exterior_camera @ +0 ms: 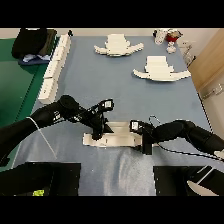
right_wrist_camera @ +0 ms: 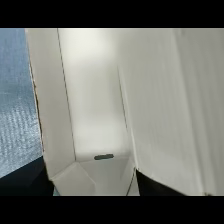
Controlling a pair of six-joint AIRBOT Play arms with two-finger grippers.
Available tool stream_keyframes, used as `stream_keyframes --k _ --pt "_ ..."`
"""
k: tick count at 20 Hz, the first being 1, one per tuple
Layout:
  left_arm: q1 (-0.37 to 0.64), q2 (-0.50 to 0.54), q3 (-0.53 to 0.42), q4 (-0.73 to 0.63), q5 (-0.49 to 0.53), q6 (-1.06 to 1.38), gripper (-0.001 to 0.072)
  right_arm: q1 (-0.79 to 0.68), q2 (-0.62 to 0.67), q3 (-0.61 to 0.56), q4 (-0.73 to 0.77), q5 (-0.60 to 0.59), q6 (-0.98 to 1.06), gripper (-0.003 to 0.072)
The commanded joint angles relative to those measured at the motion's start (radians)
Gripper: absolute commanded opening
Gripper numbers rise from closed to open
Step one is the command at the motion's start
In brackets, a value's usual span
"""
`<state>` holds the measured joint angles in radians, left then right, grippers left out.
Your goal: Fold the box.
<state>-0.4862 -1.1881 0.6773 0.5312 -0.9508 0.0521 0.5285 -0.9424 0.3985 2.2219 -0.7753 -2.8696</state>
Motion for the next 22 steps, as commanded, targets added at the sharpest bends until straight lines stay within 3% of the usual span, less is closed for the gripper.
stream_keyframes --k 1,7,8,9,10,12,15,19,20,22 --pt "0.000 0.001 0.000 0.000 0.000 0.000 0.0012 0.001 0.000 -0.001 -0.001 0.026 0.000 0.0705" --pt "0.000 0.001 0.000 0.000 0.000 0.000 0.0012 0.010 -0.019 -0.001 -0.013 0.035 -0.012 0.0636" --pt "0.000 0.001 0.000 0.000 0.000 0.000 0.0012 0.016 -0.024 -0.001 -0.024 0.035 -0.012 0.0613" --pt "0.000 0.001 0.000 0.000 0.000 0.000 0.0012 0.021 -0.030 -0.001 -0.029 0.035 -0.012 0.0517" --pt "0.000 0.001 0.000 0.000 0.000 0.000 0.0013 0.022 -0.035 -0.001 -0.030 0.035 -0.012 0.0504" --pt "0.000 0.001 0.000 0.000 0.000 0.000 0.0013 0.022 -0.037 -0.001 -0.036 0.034 -0.012 0.0510" --pt "0.000 0.001 0.000 0.000 0.000 0.000 0.0012 0.022 -0.037 -0.001 -0.050 0.034 -0.012 0.0609" --pt "0.000 0.001 0.000 0.000 0.000 0.000 0.0012 0.022 -0.036 -0.001 -0.061 0.034 -0.012 0.0609" --pt "0.000 0.001 0.000 0.000 0.000 0.000 0.0012 0.022 -0.036 -0.001 -0.061 0.034 -0.012 0.0602" --pt "0.000 0.001 0.000 0.000 0.000 0.000 0.0013 0.022 -0.036 -0.001 -0.062 0.033 -0.012 0.0503"
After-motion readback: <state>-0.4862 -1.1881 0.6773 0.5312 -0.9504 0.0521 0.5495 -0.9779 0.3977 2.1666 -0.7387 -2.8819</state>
